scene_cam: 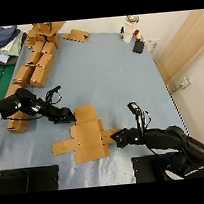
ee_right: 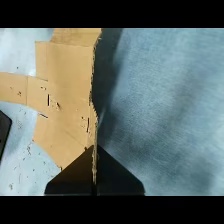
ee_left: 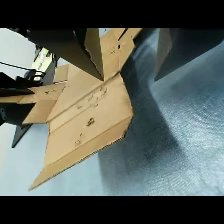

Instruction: Fold the box.

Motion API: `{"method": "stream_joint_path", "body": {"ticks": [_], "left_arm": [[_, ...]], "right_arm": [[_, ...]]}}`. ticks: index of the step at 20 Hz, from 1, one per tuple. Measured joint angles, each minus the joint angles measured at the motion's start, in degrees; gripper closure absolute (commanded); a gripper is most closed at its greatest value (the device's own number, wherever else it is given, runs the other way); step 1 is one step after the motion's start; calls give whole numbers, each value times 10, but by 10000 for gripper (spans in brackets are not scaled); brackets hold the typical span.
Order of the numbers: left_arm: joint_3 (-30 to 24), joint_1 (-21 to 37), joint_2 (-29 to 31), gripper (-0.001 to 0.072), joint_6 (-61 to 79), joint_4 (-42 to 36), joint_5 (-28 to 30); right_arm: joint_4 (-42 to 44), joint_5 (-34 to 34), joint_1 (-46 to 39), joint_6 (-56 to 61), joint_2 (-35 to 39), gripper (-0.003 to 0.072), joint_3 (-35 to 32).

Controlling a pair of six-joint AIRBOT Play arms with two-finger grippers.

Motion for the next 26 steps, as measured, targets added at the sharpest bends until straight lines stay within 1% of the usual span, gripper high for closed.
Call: {"method": "stream_joint_path", "body": {"ticks": [2, 5, 6, 9, 10, 11, 13, 15, 16, 17, 20, 21, 22, 23, 24, 26], "left_arm": [[-5, 0, -18, 239, 21, -26, 1], [-8, 0, -49, 241, 68, -96, -16], [-9, 0, -58, 270, 82, -114, -22], [-10, 0, -74, 270, 121, -144, -49], [-10, 0, -76, 320, 133, -149, -59], [-10, 0, -78, 405, 143, -155, -67], [-10, 1, -80, 415, 160, -158, -83], [-10, 1, -82, 562, 174, -162, -94], [-10, 1, -82, 565, 181, -163, -98], [-11, 1, -82, 700, 186, -165, -101], [-11, 1, -83, 697, 206, -165, -106], [-11, 1, -83, 698, 213, -165, -108], [-11, 1, -83, 697, 221, -167, -110], [-11, 1, -83, 698, 230, -167, -112], [-11, 1, -83, 698, 241, -172, -114], [-8, 1, -83, 698, 263, -179, -118]], "right_arm": [[-1, 4, 5, -1, 1, 684, -1], [-2, 7, 9, -1, 2, 684, -2], [-2, 9, 9, -1, 2, 684, -2], [-2, 9, 10, -2, 3, 684, -2], [-2, 9, 10, -2, 3, 684, -2], [-2, 10, 10, -2, 3, 684, -2], [-2, 10, 10, -2, 3, 684, -2], [-2, 10, 10, -2, 3, 684, -2], [-2, 10, 10, -2, 3, 684, -2], [-2, 10, 10, -2, 3, 684, -2], [-2, 10, 10, -2, 3, 680, -2], [-2, 10, 10, -2, 3, 652, -2], [-2, 10, 10, -2, 3, 476, -2], [-3, 11, 10, -2, 3, 235, -2], [-7, 11, 10, -2, 3, 175, -2], [-35, 11, 3, 3, 3, 175, 0]]}}
